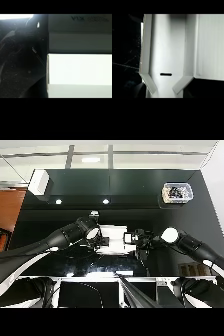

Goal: Fold the box and place the chain.

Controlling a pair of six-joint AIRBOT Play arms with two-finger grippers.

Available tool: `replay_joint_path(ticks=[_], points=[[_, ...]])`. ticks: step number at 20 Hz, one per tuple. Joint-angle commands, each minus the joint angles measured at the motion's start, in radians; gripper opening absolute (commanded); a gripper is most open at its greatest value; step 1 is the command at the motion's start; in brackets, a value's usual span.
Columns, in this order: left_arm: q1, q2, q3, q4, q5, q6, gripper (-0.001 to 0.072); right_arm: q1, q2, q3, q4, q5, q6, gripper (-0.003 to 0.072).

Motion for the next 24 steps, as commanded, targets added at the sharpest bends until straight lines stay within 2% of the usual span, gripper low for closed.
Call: replay_joint_path(ticks=[1, 2, 3, 4, 11, 16, 18, 19, 20, 21, 22, 23, 24], points=[[0.001, 0.000, 0.001, 0.004, 0.005, 0.002, 0.0025, 0.001, -0.009, 0.000, 0.019, 0.008, 0.010, 0.0475], [0.001, 0.000, 0.001, 0.004, 0.005, 0.002, 0.0025, 0.001, -0.022, 0.000, 0.072, 0.002, 0.042, 0.0338], [0.001, 0.000, 0.001, 0.000, 0.004, 0.002, 0.0025, 0.001, -0.038, 0.000, 0.119, -0.003, 0.063, 0.0159], [0.001, 0.000, 0.001, -0.008, 0.005, 0.002, 0.0025, 0.002, -0.055, 0.000, 0.153, -0.002, 0.063, 0.0128], [0.001, 0.000, 0.001, -0.014, 0.005, 0.002, 0.0025, 0.076, -0.094, 0.000, 0.199, -0.087, 0.063, 0.0128], [0.001, 0.000, 0.001, -0.014, 0.005, 0.002, 0.0025, 0.076, -0.094, 0.000, 0.198, -0.091, 0.063, 0.0130], [0.001, 0.000, 0.001, -0.014, 0.005, 0.002, 0.0025, 0.076, -0.094, 0.000, 0.210, -0.098, 0.070, 0.0412], [0.001, 0.000, 0.001, -0.014, 0.005, 0.002, 0.0025, 0.076, -0.094, 0.000, 0.209, -0.098, 0.070, 0.0209], [0.001, 0.000, 0.001, -0.014, 0.005, 0.002, 0.0025, 0.076, -0.094, 0.000, 0.211, -0.099, 0.074, 0.0196], [0.001, 0.000, 0.001, -0.014, 0.005, 0.002, 0.0025, 0.076, -0.093, 0.000, 0.222, -0.101, 0.078, 0.0290], [0.001, 0.000, 0.001, -0.014, 0.005, 0.002, 0.0025, 0.076, -0.093, 0.000, 0.220, -0.100, 0.079, 0.0114], [0.001, 0.000, 0.001, -0.014, 0.005, 0.002, 0.0025, 0.071, -0.091, 0.001, 0.212, -0.097, 0.098, 0.0004], [0.001, 0.000, 0.001, -0.014, 0.005, 0.002, 0.0025, 0.058, -0.079, 0.001, 0.204, -0.089, 0.164, 0.0011]])
